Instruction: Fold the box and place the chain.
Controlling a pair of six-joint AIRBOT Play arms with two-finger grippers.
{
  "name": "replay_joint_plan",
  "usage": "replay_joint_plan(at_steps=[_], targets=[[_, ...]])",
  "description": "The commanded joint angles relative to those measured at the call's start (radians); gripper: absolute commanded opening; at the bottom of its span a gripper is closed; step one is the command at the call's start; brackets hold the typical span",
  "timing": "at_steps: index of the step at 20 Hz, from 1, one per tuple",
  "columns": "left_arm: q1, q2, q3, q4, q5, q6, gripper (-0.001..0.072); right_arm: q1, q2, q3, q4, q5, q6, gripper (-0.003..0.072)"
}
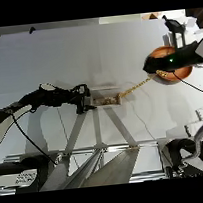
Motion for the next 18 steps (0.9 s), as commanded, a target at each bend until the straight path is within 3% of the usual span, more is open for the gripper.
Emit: replay_joint_plan(at_steps=[1, 7, 11, 16, 17, 18], targets=[[0.000, 0.000, 0.000, 0.000, 0.000, 0.000, 0.0391, -0.026, -0.027, -0.109, -0.110, -0.074, 0.298, 0.0712], [0.000, 0.000, 0.000, 0.000, 0.000, 0.000, 0.0391, 0.066, -0.186, -0.138, -0.328, -0.182, 0.711, 0.0698], [0.000, 0.000, 0.000, 0.000, 0.000, 0.000, 0.0391, 0.092, -0.312, -0.128, -0.406, -0.317, 0.830, 0.0695], [0.000, 0.000, 0.000, 0.000, 0.000, 0.000, 0.0391, 0.091, -0.389, -0.082, -0.664, -0.352, 1.040, 0.0642], [0.000, 0.000, 0.000, 0.000, 0.000, 0.000, 0.0391, 0.091, -0.398, -0.082, -0.693, -0.373, 1.055, 0.0625], [0.000, 0.000, 0.000, 0.000, 0.000, 0.000, 0.0391, 0.091, -0.407, -0.081, -0.711, -0.391, 1.054, 0.0463]])
